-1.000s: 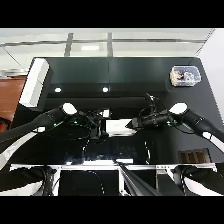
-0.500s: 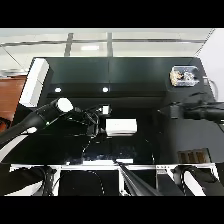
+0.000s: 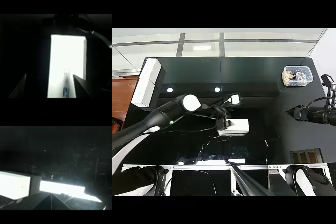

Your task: Fold the box and place the chain.

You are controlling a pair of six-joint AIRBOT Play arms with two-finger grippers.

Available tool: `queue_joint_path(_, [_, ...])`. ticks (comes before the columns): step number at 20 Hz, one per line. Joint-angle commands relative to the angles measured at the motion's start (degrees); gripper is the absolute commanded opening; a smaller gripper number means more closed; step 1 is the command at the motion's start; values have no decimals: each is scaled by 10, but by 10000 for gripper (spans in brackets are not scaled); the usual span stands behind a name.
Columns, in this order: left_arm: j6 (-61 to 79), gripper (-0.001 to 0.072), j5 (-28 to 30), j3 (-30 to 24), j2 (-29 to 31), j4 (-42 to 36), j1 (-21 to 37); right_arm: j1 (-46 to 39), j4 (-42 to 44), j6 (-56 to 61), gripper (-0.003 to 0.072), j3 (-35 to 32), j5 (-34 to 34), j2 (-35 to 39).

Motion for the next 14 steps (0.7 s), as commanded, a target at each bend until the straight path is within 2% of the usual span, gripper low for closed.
queue_joint_path(1, [-63, 720, -8, 44, -52, 1, -29, -3, -7, -4, 18, -7, -3, 1])
queue_joint_path(5, [-107, 720, -61, 50, -79, 2, -29, -3, -7, -16, 18, -7, -5, 2])
queue_joint_path(14, [-102, 720, -85, 53, -79, 6, -30, 2, -6, -29, 19, -7, -26, 1])
